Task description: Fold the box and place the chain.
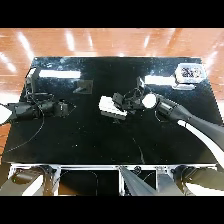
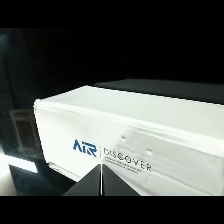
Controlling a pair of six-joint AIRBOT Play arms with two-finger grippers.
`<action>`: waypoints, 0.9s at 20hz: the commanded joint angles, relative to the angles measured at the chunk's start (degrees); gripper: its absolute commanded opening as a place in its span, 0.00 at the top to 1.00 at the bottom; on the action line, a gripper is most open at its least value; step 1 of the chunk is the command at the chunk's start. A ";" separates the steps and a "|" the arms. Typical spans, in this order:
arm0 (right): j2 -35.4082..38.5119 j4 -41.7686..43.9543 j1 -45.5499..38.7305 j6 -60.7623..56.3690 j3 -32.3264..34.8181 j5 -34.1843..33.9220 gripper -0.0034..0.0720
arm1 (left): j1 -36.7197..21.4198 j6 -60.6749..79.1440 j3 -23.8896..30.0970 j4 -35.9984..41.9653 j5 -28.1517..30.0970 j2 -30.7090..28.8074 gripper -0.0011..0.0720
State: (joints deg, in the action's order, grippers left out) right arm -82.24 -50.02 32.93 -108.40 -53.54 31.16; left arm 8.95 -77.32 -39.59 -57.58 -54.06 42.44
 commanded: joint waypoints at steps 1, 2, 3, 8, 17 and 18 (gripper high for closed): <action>-0.02 -0.17 -0.20 1.66 0.04 2.86 0.90 | -0.04 0.00 0.02 0.02 -0.22 0.02 0.32; -0.02 -0.17 -0.20 1.97 0.04 3.78 0.90 | -0.04 0.00 0.02 0.04 -0.39 0.02 0.32; 0.00 -0.13 -0.22 2.67 0.02 4.76 0.90 | -0.04 0.00 0.02 0.04 -0.57 0.02 0.32; 0.07 0.87 -3.93 8.66 -0.13 14.27 0.90 | -0.04 0.00 0.02 0.04 -1.03 0.02 0.32; 0.33 5.42 -9.73 19.78 -4.46 25.88 0.90 | -0.04 0.00 0.02 0.04 -1.07 0.02 0.32; 0.33 5.53 -9.88 20.22 -5.25 26.56 0.90 | -0.04 0.02 0.02 0.04 -1.05 0.02 0.32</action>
State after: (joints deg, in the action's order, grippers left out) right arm -82.02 -46.46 24.05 -90.83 -56.82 54.87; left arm 8.95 -77.32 -39.59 -57.52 -55.11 42.44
